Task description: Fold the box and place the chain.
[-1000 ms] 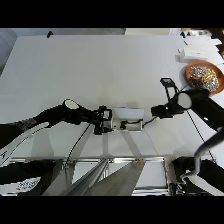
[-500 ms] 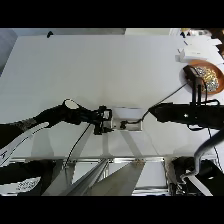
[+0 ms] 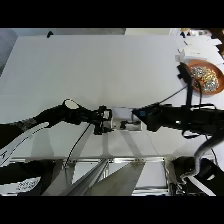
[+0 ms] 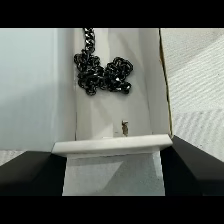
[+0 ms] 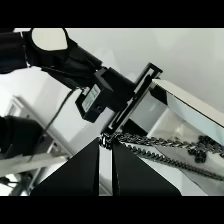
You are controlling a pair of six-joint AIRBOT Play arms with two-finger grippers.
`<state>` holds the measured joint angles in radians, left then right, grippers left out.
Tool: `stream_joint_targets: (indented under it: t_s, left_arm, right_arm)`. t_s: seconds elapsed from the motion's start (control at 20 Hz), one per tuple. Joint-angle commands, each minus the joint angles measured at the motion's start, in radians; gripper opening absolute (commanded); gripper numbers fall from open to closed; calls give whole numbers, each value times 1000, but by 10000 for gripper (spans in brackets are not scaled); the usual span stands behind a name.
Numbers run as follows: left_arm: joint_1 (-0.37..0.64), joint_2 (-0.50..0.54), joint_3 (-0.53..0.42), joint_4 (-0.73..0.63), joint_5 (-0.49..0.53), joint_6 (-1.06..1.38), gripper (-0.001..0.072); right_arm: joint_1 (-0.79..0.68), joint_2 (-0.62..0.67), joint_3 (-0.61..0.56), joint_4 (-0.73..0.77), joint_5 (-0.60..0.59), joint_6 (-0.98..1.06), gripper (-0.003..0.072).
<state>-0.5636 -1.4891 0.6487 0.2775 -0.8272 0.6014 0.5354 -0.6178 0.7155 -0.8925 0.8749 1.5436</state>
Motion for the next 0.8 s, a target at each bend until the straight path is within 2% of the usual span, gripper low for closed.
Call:
stream_joint_targets:
  t_s: [0.0,0.35,0.6,0.7,0.75]
  left_arm:
    - [1,1,0,0,0,0,140]
    - [1,1,0,0,0,0,140]
    - [1,1,0,0,0,0,140]
    - [1,1,0,0,0,0,140]
    - [1,1,0,0,0,0,140]
  right_arm:
    - [90,-78,1,-118,-53,47,17]
    - [168,-306,1,-136,-55,76,17]
    - [202,-418,1,-244,-97,189,20]
    - [204,-430,1,-244,-98,189,114]
    - [204,-427,2,-244,-102,189,114]
